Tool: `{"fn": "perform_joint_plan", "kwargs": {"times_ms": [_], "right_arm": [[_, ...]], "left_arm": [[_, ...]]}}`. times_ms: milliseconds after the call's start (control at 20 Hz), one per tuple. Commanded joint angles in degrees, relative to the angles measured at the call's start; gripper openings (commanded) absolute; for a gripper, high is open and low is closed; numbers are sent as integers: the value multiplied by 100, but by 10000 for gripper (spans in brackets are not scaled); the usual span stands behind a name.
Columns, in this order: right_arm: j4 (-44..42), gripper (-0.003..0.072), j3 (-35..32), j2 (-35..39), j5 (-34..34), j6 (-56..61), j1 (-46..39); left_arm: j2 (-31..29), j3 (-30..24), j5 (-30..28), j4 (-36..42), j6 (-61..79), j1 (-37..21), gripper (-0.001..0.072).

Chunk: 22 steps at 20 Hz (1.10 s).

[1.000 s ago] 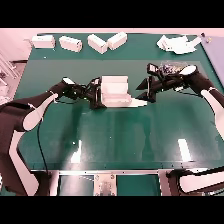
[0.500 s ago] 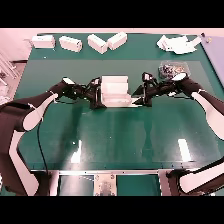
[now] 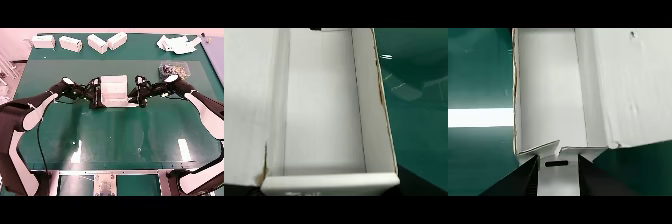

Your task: Fold the box and place the chain.

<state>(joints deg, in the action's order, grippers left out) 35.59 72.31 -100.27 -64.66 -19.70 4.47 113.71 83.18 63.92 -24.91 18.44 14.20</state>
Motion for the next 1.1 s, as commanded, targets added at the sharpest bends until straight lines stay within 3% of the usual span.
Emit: {"fn": "perform_joint_plan", "kwargs": {"times_ms": [0, 300, 500, 650, 700, 800, 950, 1000, 1050], "right_arm": [[-98, 289, 7, -7, 24, -140, 164], [-350, 310, 7, -216, 236, -203, 245], [-398, 533, 7, -291, 232, -356, 245], [-411, 566, 9, -291, 232, -481, 245], [-411, 638, 9, -291, 232, -483, 245], [-407, 657, 7, -291, 232, -479, 240], [-402, 619, 9, -289, 227, -452, 197], [-393, 478, 9, -286, 203, -431, 170], [-382, 272, 9, -284, 164, -354, 125]], "left_arm": [[-2, -2, -2, 7, 0, 4, 585], [-2, -2, 0, 7, 0, 4, 585], [-2, -2, 0, 7, 0, 4, 585], [-2, -2, -2, 9, 0, 4, 585], [-2, -2, 0, 7, 0, 4, 585], [-2, -2, 0, 9, 0, 4, 585], [-2, -2, 0, 7, 0, 4, 585], [-2, -2, 0, 7, 0, 4, 585], [-2, -2, 0, 9, 0, 4, 585]]}}
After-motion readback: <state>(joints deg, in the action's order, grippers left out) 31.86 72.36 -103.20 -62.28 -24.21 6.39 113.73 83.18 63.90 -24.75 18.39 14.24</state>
